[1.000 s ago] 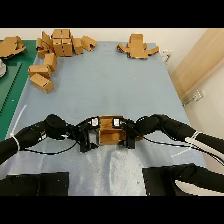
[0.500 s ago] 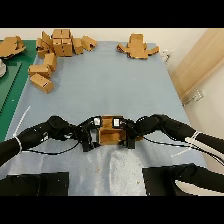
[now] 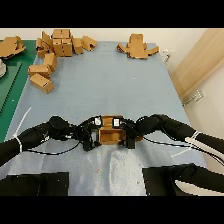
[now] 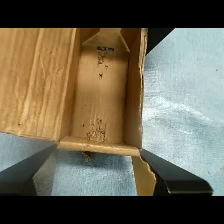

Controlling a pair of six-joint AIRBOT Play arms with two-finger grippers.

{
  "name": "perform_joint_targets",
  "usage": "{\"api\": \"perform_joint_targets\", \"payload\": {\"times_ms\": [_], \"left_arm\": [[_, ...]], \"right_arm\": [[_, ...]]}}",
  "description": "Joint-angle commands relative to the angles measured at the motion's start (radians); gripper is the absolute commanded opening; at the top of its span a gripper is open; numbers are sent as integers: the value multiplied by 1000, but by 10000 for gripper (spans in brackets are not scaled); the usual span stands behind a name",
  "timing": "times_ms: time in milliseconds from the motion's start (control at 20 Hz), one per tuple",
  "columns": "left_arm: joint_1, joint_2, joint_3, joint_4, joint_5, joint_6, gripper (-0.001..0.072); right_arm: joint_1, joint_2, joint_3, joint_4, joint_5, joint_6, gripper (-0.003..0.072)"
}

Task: Fold the box.

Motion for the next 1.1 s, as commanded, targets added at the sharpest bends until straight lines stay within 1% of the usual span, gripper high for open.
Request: {"api": "perform_joint_targets", "payload": {"times_ms": [0, 250, 400, 650, 800, 900, 1050], "left_arm": [[-3, 0, 0, 1, 2, 3, 701], [-3, -1, 0, 3, -1, 10, 701], [-3, -1, 0, 11, -36, 99, 701], [-3, -1, 1, 11, -36, 109, 701], [-3, -17, 26, 12, -41, 108, 701], [-3, -44, 47, 11, -63, 104, 701], [-3, -64, 51, 12, -77, 105, 701]], "right_arm": [[0, -1, 0, 0, 0, 0, 608], [0, -1, 0, 0, 0, 0, 608], [0, -1, 0, 0, 0, 0, 607], [0, -1, 0, 0, 0, 0, 608], [0, -1, 0, 0, 0, 0, 608], [0, -1, 0, 0, 0, 0, 608], [0, -1, 0, 0, 0, 0, 608]]}}
